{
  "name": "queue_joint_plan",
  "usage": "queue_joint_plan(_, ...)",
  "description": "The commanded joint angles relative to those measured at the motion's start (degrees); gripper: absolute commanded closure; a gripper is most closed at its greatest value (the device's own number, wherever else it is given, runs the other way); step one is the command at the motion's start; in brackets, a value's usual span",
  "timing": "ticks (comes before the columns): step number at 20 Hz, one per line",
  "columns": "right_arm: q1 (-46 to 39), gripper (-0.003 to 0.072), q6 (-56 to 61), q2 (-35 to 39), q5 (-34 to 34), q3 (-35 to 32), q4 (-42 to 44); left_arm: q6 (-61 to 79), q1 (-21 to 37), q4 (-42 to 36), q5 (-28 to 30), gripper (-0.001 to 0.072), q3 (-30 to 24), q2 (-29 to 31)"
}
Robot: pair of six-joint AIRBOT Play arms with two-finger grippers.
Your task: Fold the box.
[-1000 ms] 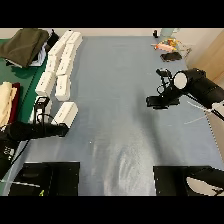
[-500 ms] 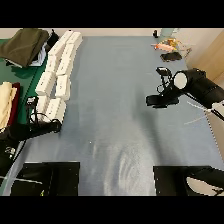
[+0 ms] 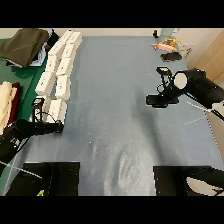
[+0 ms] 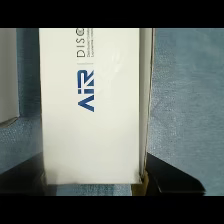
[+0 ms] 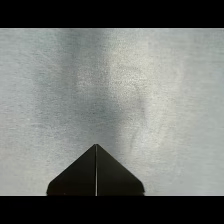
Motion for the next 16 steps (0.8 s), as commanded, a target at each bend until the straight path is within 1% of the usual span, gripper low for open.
queue_joint_plan(1, 0.0, 0.0679, 0.0, 0.0, 0.0, 0.0, 0.1, 1.5, 0.1, -0.6, -0.2, 0.0270, 0.0, -0.9)
queue_joint_plan(15, 0.0, 0.0680, 0.0, 0.0, 0.0, 0.0, 0.1, 1.5, 0.1, -1.1, 0.3, 0.0269, 0.0, -1.0)
queue_joint_plan(16, 0.0, 0.0680, 0.0, 0.0, 0.0, 0.0, 0.1, 1.5, 0.1, -1.0, 0.4, 0.0162, 0.0, -0.9)
